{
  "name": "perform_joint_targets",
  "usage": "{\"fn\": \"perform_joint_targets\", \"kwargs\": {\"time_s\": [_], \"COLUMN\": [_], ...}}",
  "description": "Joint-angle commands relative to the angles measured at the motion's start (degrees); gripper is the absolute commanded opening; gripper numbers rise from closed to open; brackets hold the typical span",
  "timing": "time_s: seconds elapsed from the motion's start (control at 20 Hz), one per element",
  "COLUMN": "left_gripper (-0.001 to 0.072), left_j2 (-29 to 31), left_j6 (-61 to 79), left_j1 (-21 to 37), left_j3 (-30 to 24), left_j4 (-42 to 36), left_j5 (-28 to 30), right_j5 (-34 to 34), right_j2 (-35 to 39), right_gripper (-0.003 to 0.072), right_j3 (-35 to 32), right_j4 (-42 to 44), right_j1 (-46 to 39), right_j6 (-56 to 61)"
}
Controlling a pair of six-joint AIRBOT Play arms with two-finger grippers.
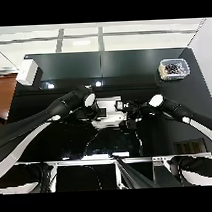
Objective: Fold the box and place the chain.
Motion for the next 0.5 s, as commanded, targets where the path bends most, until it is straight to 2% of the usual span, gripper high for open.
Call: {"fn": "perform_joint_targets", "kwargs": {"time_s": [0.0,0.05,0.1,0.2,0.25,0.3,0.4,0.45], "left_gripper": [0.0349,0.0333,0.0277,0.0276,0.0227,0.0082,0.0026,0.0026], "left_j2": [-1.05,-1.05,-1.05,-1.05,-1.05,-1.05,-1.05,-1.05], "left_j6": [-0.74,-0.74,-0.72,-0.72,-0.72,-0.72,-0.48,-0.37], "left_j1": [-0.17,-0.17,-0.17,-0.15,-0.15,-0.17,-0.17,-0.15], "left_j3": [0.15,0.17,0.31,0.39,0.39,0.39,0.39,0.39], "left_j4": [-0.02,-0.02,-0.02,-0.02,-0.04,-0.04,-0.63,-0.90], "left_j5": [-0.28,-0.07,-0.04,-0.09,-0.09,-0.04,-0.02,-0.02], "right_j5": [0.00,0.00,0.00,0.00,0.00,0.00,0.00,0.00], "right_j2": [0.00,0.00,0.00,0.00,0.00,0.00,0.00,0.00], "right_gripper": [0.0108,0.0108,0.0107,0.0108,0.0108,0.0108,0.0108,0.0107], "right_j3": [0.00,0.00,0.00,0.00,0.00,0.00,0.00,0.00], "right_j4": [0.02,0.02,0.02,0.02,0.02,0.02,0.02,0.02], "right_j1": [0.02,0.02,0.02,0.02,0.02,0.02,0.02,0.02], "right_j6": [0.00,0.00,0.00,0.00,0.00,0.00,0.00,0.00]}}
